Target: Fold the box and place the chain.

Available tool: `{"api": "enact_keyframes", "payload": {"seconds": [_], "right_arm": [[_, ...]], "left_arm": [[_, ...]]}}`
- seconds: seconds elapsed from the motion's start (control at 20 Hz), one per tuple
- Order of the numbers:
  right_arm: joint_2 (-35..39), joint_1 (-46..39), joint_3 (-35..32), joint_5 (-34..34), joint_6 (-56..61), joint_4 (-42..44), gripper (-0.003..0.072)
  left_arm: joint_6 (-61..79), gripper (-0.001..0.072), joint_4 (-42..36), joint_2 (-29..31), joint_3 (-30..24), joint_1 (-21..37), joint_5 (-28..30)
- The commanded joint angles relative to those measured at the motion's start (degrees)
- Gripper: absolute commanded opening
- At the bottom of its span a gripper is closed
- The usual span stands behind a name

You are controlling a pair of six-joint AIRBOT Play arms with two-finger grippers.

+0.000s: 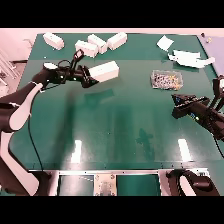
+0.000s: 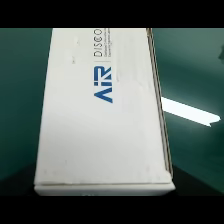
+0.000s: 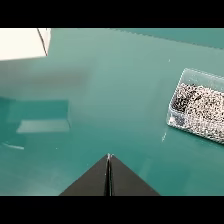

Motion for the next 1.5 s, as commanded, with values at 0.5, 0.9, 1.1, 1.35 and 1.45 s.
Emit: {"api": "enact_keyframes", "payload": {"seconds": [0.5,0.9,1.1,1.35,1.45], "right_arm": [[-0.1,0.0,0.0,-1.2,0.2,0.1,0.0009],[-0.1,0.0,0.0,-1.2,0.6,0.3,0.0009],[-0.5,0.0,0.0,-1.2,0.6,0.7,0.001],[-0.5,0.0,0.0,-1.2,2.1,0.7,0.0009],[-0.6,0.0,0.0,-1.2,2.1,0.7,0.0009]], "left_arm": [[-13.0,0.0019,1.6,23.6,-23.7,1.7,37.9],[-16.1,0.0021,1.5,32.1,-40.0,1.7,48.9],[-18.4,0.002,1.4,32.2,-43.9,1.7,50.8],[-25.1,0.0021,1.3,33.0,-49.4,1.7,60.8],[-25.2,0.0021,1.3,33.0,-50.3,1.7,62.4]]}}
